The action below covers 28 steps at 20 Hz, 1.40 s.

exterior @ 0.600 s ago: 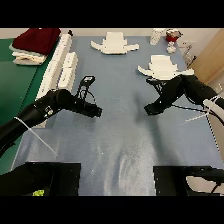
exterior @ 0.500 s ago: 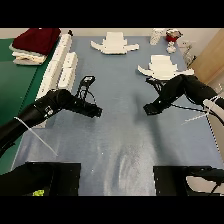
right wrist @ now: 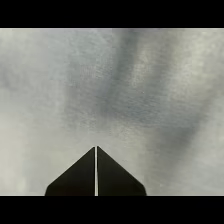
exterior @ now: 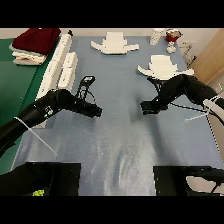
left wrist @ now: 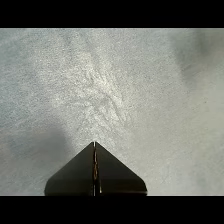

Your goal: Fold the box.

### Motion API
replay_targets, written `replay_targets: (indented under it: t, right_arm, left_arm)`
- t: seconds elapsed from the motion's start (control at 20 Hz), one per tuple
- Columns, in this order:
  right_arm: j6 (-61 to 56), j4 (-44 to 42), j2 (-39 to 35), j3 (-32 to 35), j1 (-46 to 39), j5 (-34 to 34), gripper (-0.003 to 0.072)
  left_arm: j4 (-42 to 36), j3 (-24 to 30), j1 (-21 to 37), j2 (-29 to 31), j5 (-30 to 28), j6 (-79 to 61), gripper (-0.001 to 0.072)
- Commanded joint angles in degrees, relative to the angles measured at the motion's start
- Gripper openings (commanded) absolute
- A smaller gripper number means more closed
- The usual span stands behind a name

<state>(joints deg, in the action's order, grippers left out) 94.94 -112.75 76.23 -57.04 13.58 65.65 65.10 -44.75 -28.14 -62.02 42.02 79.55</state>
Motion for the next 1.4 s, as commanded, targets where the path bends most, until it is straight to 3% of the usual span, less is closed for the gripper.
replay_targets:
  t: [0.0, 0.05, 0.15, 0.3, 0.45, 0.55, 0.75, 0.9, 1.0, 1.05, 1.15, 1.2, 1.35]
  right_arm:
    - [-16.68, 2.19, 0.11, -0.74, -0.94, -2.8, 0.0022]
    - [-19.1, 3.78, 0.72, -2.45, -2.62, -2.84, 0.0104]
    - [-19.47, 4.33, 3.82, -9.03, -8.81, -1.51, 0.0372]
    - [-17.35, 4.52, 12.57, -23.96, -21.33, -0.5, 0.0379]
    - [-15.37, 4.02, 23.43, -39.23, -31.06, 0.48, 0.0364]
    - [-15.37, 4.07, 28.68, -46.05, -34.56, 0.15, 0.034]
    - [-13.73, 2.14, 37.29, -54.64, -36.83, 0.48, 0.034]
    - [-9.4, -5.11, 42.07, -57.72, -36.11, 0.81, 0.0339]
    - [-8.98, -5.38, 44.13, -58.97, -35.06, 0.74, 0.0338]
    - [-8.48, -6.58, 44.68, -58.95, -34.62, 0.42, 0.0279]
    - [-5.88, -9.16, 45.13, -58.95, -33.9, -0.04, 0.0066]
    - [-4.9, -9.6, 45.11, -58.97, -33.57, -0.02, 0.0016]
    - [-4.35, -11.72, 44.13, -58.97, -33.24, 1.46, 0.0004]
  left_arm:
    - [0.02, 0.04, -0.04, -0.04, 0.0, -0.02, 0.0011]
    - [0.02, 0.04, -0.07, -0.04, -0.02, -0.02, 0.0011]
    - [0.02, 0.04, -0.07, -0.04, -0.02, -0.02, 0.0011]
    - [0.02, 0.04, -0.07, -0.04, 0.0, -0.02, 0.0011]
    - [0.02, 0.04, -0.07, -0.04, 0.0, -0.02, 0.0011]
    - [0.02, 0.04, -0.11, -0.04, 0.0, -0.02, 0.0011]
    - [0.02, 0.04, -0.11, -0.04, 0.0, -0.02, 0.0011]
    - [0.02, 0.04, -0.11, -0.04, -0.02, -0.02, 0.0011]
    - [0.02, 0.04, -0.11, -0.04, 0.0, -0.02, 0.0011]
    - [0.02, 0.04, -0.11, -0.04, 0.0, -0.02, 0.0011]
    - [0.02, 0.04, -0.11, -0.04, -0.02, -0.02, 0.0011]
    - [0.02, 0.04, -0.11, -0.04, -0.02, -0.02, 0.0011]
    - [0.02, 0.04, -0.11, -0.04, 0.0, -0.02, 0.0011]
